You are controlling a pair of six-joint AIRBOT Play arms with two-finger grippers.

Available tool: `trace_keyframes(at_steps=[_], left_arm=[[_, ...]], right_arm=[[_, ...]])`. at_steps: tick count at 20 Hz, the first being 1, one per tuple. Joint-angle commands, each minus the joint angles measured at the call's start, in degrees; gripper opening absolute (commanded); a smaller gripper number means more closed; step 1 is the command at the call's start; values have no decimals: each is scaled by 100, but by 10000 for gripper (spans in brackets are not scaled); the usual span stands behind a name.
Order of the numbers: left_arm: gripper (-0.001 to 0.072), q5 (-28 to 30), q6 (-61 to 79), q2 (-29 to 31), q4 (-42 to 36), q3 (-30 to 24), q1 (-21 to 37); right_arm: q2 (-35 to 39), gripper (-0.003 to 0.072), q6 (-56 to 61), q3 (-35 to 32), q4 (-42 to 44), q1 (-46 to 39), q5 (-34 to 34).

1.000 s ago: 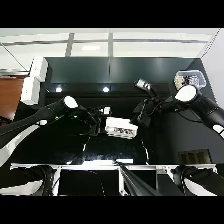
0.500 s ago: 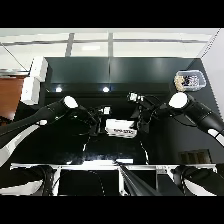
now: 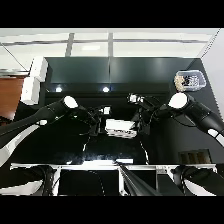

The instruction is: Fold the box and place the chain.

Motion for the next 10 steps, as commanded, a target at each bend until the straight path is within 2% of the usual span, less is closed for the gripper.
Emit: trace_keyframes(at_steps=[1,10], left_arm=[[553,-2,-9,-4,2,0,-2],[553,-2,-11,-4,2,0,-2]], right_arm=[[90,318,149,0,0,2,114],[168,295,391,0,-2,4,256]])
